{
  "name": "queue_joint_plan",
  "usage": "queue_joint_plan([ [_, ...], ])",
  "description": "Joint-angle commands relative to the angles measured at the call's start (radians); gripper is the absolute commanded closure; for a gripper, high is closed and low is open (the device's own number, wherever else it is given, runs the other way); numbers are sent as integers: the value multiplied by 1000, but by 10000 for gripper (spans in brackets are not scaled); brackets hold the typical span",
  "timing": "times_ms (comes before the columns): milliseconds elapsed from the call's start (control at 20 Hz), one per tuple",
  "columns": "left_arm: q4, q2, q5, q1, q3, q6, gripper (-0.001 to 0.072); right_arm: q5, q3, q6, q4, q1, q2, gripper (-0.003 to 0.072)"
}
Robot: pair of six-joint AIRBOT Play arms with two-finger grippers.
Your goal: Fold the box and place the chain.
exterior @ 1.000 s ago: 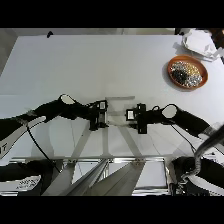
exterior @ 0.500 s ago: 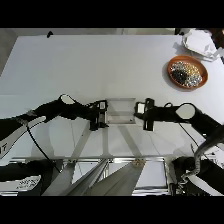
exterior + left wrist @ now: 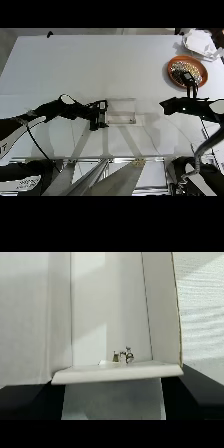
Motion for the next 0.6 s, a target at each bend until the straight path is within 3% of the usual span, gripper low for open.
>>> queue_joint_plan([
  [0,0,1,0,0,0,1,374,85,1,215,-142,-50,-38,681],
  [350,1,1,0,0,0,1,374,172,1,101,-22,157,-388,681],
  [550,0,1,0,0,0,1,374,169,1,10,117,184,-432,681],
])
